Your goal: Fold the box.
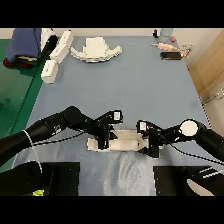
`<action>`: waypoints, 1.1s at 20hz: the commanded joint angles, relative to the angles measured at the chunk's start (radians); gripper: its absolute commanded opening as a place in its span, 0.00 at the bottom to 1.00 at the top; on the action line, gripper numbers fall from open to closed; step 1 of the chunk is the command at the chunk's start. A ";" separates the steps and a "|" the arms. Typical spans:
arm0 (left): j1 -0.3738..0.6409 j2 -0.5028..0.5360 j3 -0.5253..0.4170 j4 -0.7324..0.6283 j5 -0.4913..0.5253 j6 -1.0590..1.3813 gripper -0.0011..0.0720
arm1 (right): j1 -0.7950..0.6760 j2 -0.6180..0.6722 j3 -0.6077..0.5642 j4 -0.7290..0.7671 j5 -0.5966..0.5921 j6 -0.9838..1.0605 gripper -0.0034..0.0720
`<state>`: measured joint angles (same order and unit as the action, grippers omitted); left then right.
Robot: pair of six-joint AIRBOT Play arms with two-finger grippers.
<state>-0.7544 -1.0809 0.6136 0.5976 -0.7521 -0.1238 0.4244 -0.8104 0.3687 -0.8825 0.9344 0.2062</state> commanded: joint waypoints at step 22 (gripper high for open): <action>0.000 0.000 0.001 0.000 0.000 0.000 0.04 | -0.065 -0.074 -0.092 0.185 -0.116 -0.373 0.99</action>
